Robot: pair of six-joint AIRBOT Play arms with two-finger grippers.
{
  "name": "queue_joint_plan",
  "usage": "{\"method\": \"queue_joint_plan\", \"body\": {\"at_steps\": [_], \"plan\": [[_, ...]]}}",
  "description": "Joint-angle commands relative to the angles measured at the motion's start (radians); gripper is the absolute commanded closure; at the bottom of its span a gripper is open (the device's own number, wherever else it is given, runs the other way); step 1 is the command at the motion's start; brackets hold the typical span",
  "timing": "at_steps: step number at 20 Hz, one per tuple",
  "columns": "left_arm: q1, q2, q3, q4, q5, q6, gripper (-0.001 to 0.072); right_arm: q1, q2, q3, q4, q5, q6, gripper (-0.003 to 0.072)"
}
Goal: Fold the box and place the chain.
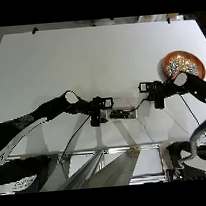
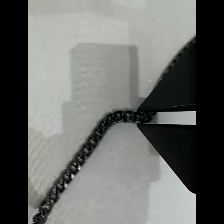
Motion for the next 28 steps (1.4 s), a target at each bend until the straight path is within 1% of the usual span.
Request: {"method": "queue_joint_plan", "body": {"at_steps": [1, 3, 4, 6, 9, 11, 14, 17, 20, 22, 24, 26, 27, 28], "plan": [[0.001, 0.001, 0.0, 0.0, 0.0, 0.0, 0.0438, 0.0, 0.105, 0.002, 0.013, 0.075, 0.066, 0.0669], [0.001, 0.001, 0.0, 0.0, 0.0, 0.0, 0.0438, 0.0, 0.198, 0.002, 0.048, 0.138, 0.146, 0.0669], [0.001, 0.001, 0.0, 0.0, 0.0, 0.0, 0.0438, 0.0, 0.245, 0.002, 0.09, 0.173, 0.176, 0.067], [0.001, 0.001, 0.0, 0.0, 0.0, 0.0, 0.0438, 0.0, 0.327, 0.002, 0.212, 0.237, 0.215, 0.067], [0.001, 0.001, 0.0, 0.0, 0.0, 0.0, 0.0438, 0.006, 0.423, 0.001, 0.402, 0.323, 0.222, 0.067], [0.001, 0.001, 0.0, 0.0, 0.0, 0.0, 0.0438, 0.045, 0.463, 0.001, 0.448, 0.362, 0.222, 0.067], [0.001, 0.001, 0.0, 0.0, 0.0, 0.0, 0.0438, 0.137, 0.471, 0.001, 0.453, 0.383, 0.251, 0.067], [0.001, 0.001, 0.0, 0.0, 0.0, 0.0, 0.0438, 0.24, 0.471, -0.005, 0.454, 0.347, 0.277, 0.067], [0.001, 0.001, 0.0, 0.0, 0.0, 0.0, 0.0438, 0.319, 0.471, -0.022, 0.452, 0.211, 0.278, 0.0669], [0.001, 0.001, 0.0, 0.0, 0.0, 0.0, 0.0438, 0.343, 0.471, -0.043, 0.45, 0.116, 0.278, 0.0669], [0.001, 0.001, 0.0, 0.0, 0.0, 0.0, 0.0438, 0.344, 0.471, -0.07, 0.436, 0.049, 0.283, 0.0669], [0.001, 0.001, 0.0, 0.0, 0.0, 0.0, 0.0438, 0.344, 0.47, -0.085, 0.377, 0.002, 0.351, 0.0668], [0.001, 0.001, 0.0, 0.0, 0.0, 0.0, 0.0438, 0.344, 0.467, -0.085, 0.345, 0.001, 0.37, 0.0659], [0.001, 0.001, 0.0, 0.0, 0.0, 0.0, 0.0438, 0.344, 0.459, -0.085, 0.328, 0.003, 0.383, 0.0567]]}}
